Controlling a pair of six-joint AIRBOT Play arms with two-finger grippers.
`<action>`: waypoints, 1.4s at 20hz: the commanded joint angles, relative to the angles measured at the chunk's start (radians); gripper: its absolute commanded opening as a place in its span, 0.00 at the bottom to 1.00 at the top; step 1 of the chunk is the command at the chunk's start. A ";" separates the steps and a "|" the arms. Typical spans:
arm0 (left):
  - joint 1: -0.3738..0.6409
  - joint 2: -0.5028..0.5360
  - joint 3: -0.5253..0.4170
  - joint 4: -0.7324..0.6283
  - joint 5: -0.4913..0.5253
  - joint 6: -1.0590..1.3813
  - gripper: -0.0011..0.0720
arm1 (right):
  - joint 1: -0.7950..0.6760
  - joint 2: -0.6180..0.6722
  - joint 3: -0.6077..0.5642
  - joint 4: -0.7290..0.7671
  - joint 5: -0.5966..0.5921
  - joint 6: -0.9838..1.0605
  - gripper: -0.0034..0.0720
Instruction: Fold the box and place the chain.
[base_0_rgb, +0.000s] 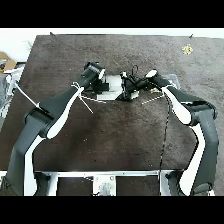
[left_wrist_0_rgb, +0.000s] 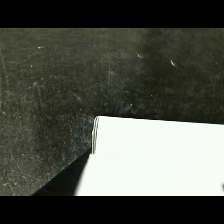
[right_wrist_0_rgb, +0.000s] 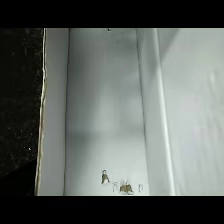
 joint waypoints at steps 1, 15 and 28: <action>0.001 -0.002 0.000 -0.010 0.031 -0.004 0.03 | 0.000 0.000 0.000 0.000 0.000 0.001 0.61; 0.001 0.049 0.005 -0.028 0.002 0.128 0.75 | 0.000 0.000 0.000 0.000 0.000 0.001 0.61; 0.074 0.222 0.011 -0.195 0.060 0.866 0.75 | 0.000 0.000 0.000 0.000 0.000 0.001 0.61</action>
